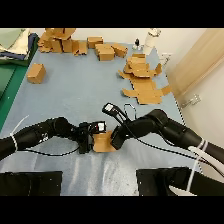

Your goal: Fold the box.

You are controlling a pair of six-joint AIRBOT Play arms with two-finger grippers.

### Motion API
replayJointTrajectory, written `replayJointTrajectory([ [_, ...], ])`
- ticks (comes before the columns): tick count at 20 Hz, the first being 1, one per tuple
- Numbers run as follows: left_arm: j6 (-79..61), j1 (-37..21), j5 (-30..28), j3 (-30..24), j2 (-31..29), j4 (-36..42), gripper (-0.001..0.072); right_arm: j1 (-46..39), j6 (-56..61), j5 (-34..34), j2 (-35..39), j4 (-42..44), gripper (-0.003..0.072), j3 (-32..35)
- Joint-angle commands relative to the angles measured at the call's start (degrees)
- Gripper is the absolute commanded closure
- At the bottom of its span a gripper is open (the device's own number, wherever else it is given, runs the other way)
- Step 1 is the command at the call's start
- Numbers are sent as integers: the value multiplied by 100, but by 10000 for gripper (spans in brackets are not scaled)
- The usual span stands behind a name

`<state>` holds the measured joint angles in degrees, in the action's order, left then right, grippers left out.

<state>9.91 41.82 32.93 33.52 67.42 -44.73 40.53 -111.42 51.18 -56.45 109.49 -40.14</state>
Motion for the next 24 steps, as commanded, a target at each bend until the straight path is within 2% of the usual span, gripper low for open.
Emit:
replayJointTrajectory([
  [1,0,-2,7,0,-2,-4,232,26,59,-507,568,-212,684,437],
  [5,0,-2,9,0,-2,-4,232,361,203,-857,1318,-815,684,890],
  [8,0,-2,9,-2,-2,-7,232,693,-35,-1300,1473,-981,676,1003],
  [9,0,-2,9,0,-2,-7,233,745,-289,-1379,1436,-970,551,1003],
  [10,0,-2,11,0,-2,-7,232,758,-551,-1480,1373,-962,346,1003],
  [11,0,-2,9,0,-2,-7,232,758,-802,-1545,1294,-962,213,1003],
  [18,0,-2,11,0,-2,-4,232,907,-1915,-1515,1069,-306,211,999],
  [24,0,-2,9,0,-2,-7,232,922,-1976,-1517,1067,-271,211,999],
])
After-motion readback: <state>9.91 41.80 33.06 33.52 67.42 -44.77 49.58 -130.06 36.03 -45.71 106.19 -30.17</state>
